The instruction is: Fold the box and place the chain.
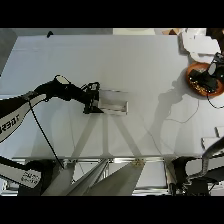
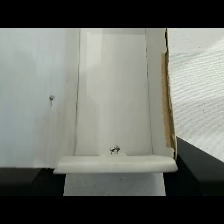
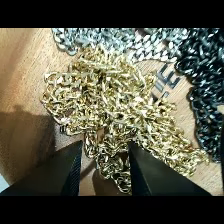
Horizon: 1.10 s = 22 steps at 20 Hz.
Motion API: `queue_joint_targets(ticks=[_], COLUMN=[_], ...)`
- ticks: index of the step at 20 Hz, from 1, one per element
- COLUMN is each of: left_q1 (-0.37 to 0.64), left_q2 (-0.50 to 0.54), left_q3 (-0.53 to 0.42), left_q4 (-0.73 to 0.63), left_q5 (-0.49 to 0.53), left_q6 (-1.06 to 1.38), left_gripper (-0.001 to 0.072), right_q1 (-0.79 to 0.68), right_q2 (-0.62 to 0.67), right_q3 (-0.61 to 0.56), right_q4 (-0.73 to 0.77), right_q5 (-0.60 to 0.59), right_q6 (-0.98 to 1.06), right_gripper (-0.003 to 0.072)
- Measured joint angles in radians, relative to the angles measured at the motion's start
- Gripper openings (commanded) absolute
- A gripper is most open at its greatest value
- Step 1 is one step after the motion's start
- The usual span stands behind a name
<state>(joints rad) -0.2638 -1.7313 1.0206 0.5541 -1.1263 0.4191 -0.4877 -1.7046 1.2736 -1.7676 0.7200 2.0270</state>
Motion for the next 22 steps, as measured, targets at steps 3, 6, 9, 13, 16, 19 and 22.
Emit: queue_joint_targets(ticks=[3,6,9,13,16,19,22], left_q1=[0.0,0.0,0.0,0.0,0.0,0.0,0.0], left_q2=[0.0,0.0,0.0,0.0,0.0,0.0,0.0], left_q3=[0.0,0.0,0.0,0.0,0.0,0.0,0.0], left_q4=[0.0,0.0,0.0,0.0,0.0,0.0,0.0], left_q5=[0.0,0.0,0.0,0.0,0.0,0.0,0.0], left_q6=[0.0,0.0,0.0,0.0,0.0,0.0,0.0], left_gripper=[0.0278,0.0278,0.0278,0.0278,0.0278,0.0278,0.0278], right_q1=[0.0,0.0,0.0,0.0,0.002,0.028,0.073], right_q2=[-0.008,-0.017,-0.021,0.004,0.08,0.191,0.306], right_q3=[0.001,0.002,0.003,0.001,0.002,0.003,0.003], right_q4=[0.006,0.006,-0.005,-0.004,-0.008,-0.025,-0.039], right_q5=[-0.001,-0.009,-0.016,0.042,0.079,0.129,0.202], right_q6=[0.001,0.003,-0.002,-0.022,-0.086,-0.185,-0.265], right_gripper=[0.0148,0.0018,0.0017,0.0015,0.0012,0.0012,0.0012])
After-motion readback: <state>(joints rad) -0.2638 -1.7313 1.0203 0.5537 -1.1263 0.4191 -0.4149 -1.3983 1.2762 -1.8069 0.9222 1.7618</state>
